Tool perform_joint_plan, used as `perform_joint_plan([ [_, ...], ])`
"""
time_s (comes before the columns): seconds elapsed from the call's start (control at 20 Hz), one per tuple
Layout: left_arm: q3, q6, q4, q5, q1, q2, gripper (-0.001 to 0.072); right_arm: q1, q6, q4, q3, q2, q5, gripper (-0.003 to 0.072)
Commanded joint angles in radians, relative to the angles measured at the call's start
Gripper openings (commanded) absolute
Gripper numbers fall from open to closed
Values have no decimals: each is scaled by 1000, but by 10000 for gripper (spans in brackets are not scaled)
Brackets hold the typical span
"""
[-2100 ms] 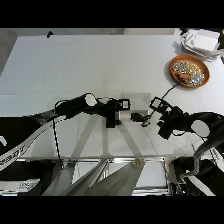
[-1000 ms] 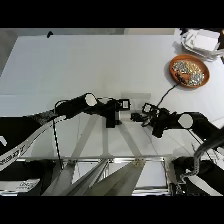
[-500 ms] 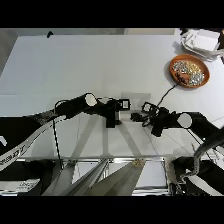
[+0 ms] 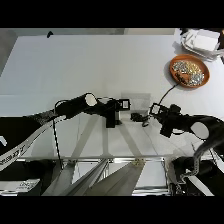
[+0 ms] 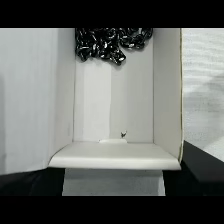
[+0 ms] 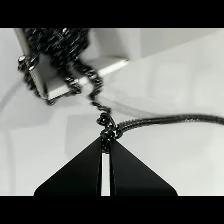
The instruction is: Fold the box and place the chain.
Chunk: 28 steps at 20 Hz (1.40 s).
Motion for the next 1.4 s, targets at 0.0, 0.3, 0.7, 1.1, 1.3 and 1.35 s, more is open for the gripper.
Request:
perform_joint_plan([
  [0.0, 0, 0, 0, 0, 0, 0, 210, 0, 43, 15, 30, 187, 14, 14],
  [0.3, 0, 0, 0, 0, 0, 0, 210, 0, 23, 253, 150, 306, -57, 14],
  [0.7, 0, 0, 0, 0, 0, 0, 210, 0, -214, 710, 207, 272, -148, 13],
  [1.1, 0, 1, 0, 0, 0, 0, 210, 0, -283, 838, 214, 218, -124, 13],
  [1.3, 0, 0, 0, 0, 0, 0, 210, 0, -272, 800, 214, 18, -29, 13],
  [1.35, 0, 0, 0, 0, 0, 0, 210, 0, -271, 788, 214, -39, -8, 13],
])
